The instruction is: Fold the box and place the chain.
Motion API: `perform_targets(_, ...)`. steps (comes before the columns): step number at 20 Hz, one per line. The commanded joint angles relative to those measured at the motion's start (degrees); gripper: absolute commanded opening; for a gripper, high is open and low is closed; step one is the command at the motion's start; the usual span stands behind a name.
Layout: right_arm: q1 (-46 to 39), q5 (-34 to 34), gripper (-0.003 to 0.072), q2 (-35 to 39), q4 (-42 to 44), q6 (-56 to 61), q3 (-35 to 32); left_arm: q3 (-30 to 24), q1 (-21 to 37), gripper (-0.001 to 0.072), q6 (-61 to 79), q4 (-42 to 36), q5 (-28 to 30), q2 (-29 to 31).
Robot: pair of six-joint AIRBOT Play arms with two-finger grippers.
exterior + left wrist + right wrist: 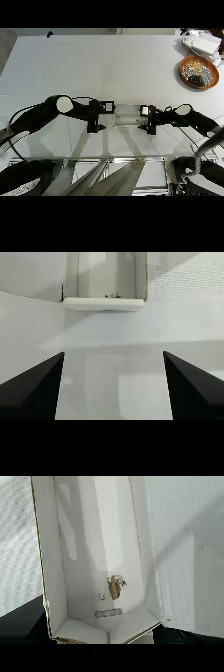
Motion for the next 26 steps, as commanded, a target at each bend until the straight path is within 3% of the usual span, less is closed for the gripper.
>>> perform_targets(1, 0.0, 0.0, 0.0399, 0.0, 0.0, 0.0, 0.0, -2.0, 2.5, 0.0704, 17.4, -13.4, 2.4, -6.8)
perform_targets(7, 0.0, 0.0, 0.0399, 0.0, 0.0, 0.0, 0.0, -2.0, 2.4, 0.0704, 25.5, -26.4, 3.5, -11.5)
perform_targets(26, 0.0, 0.0, 0.0399, 0.0, 0.0, 0.0, 0.0, -1.8, -1.3, 0.0697, 28.1, -30.4, 6.0, -14.8)
